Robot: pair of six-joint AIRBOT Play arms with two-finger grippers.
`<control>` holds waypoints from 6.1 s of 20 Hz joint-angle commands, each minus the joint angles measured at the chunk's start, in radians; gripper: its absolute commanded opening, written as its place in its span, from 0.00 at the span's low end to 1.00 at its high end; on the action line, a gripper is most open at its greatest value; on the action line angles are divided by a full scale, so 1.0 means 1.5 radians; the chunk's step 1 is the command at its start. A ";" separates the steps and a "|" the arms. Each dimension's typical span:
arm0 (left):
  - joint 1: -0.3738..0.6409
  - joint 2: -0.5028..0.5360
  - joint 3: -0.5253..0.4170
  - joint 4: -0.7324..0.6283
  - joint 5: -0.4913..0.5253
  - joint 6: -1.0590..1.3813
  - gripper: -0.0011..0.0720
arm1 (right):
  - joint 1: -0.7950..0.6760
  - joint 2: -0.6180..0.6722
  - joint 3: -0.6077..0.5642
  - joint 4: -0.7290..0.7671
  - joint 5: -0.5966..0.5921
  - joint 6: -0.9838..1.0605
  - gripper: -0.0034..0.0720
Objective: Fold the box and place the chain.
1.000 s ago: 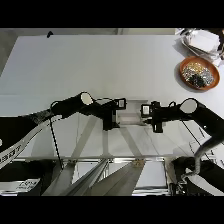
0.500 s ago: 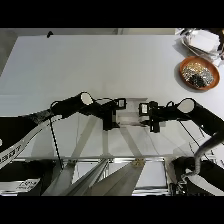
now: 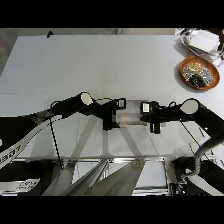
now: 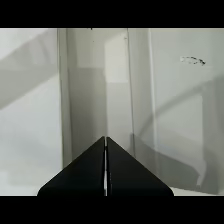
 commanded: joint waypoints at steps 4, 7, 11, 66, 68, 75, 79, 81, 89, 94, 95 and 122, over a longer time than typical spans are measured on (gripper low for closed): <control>0.001 0.001 0.000 0.000 0.000 0.000 0.44 | 0.000 0.121 0.000 -0.047 0.153 0.258 0.06; 0.001 0.001 0.000 0.000 0.000 0.000 0.44 | 0.000 0.173 0.000 -0.104 0.181 0.485 0.06; 0.001 0.001 0.000 0.000 0.000 0.000 0.44 | -0.058 0.196 0.000 -0.300 0.199 0.758 0.06; 0.001 0.001 0.000 0.000 0.000 0.000 0.44 | -0.217 -0.019 -0.081 -0.079 0.002 0.778 0.06; 0.001 0.001 0.000 0.000 0.000 0.000 0.44 | -0.217 -0.025 -0.081 -0.078 0.002 0.774 0.06; 0.001 0.001 0.000 0.000 0.000 0.000 0.44 | -0.217 -0.026 -0.080 0.043 0.025 0.691 0.06; 0.001 0.001 0.000 0.000 0.000 0.000 0.44 | -0.217 0.004 -0.080 0.068 0.048 0.682 0.16; 0.001 0.001 0.000 0.000 0.000 0.000 0.44 | -0.217 0.020 -0.080 0.087 0.055 0.681 0.26; 0.001 0.001 0.000 0.000 -0.001 0.000 0.44 | -0.190 0.030 -0.080 0.115 0.089 0.681 0.61; 0.001 0.001 0.000 0.000 -0.002 0.000 0.44 | -0.138 0.030 -0.070 0.088 0.036 0.690 0.62; 0.001 0.001 0.000 0.000 -0.002 0.000 0.44 | -0.124 0.030 -0.061 0.057 0.025 0.707 0.62; 0.001 0.001 0.000 0.000 -0.002 0.000 0.44 | 0.189 -0.087 0.102 -0.384 -0.019 1.328 0.61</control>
